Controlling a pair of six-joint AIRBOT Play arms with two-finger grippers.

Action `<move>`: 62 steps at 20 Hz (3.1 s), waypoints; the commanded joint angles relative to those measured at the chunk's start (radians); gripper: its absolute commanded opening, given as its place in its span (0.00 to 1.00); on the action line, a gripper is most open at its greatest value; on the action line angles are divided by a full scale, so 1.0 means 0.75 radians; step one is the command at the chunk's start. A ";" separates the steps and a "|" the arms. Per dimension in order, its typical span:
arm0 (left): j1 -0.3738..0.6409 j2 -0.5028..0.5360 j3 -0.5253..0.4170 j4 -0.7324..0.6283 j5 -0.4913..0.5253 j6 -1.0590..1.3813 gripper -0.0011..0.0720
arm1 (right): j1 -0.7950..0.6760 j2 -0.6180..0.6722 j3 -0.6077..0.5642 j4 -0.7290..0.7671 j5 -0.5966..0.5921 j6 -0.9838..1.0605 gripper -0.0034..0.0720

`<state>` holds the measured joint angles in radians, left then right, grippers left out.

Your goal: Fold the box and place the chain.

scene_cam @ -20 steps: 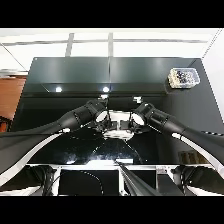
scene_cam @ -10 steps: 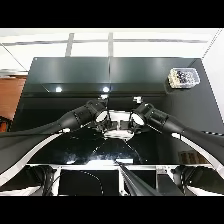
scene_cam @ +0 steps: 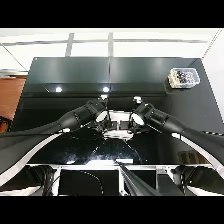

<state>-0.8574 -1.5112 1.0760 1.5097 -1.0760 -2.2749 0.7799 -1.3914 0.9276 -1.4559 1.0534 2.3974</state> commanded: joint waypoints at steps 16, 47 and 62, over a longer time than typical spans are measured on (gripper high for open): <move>0.001 0.001 0.000 -0.004 0.000 0.001 0.06 | -0.340 0.852 -0.200 -0.979 0.135 -0.306 0.71; 0.001 0.001 0.000 0.001 -0.008 0.001 0.06 | -1.247 -0.627 0.996 0.126 -0.117 -0.045 0.83; 0.001 0.001 0.000 0.001 -0.004 0.001 0.06 | -1.342 -0.423 1.047 0.377 0.015 -0.720 0.10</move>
<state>-0.8574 -1.5112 1.0760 1.5101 -1.0805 -2.2745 -0.2050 -1.7916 1.7069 -1.2083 1.0168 2.0319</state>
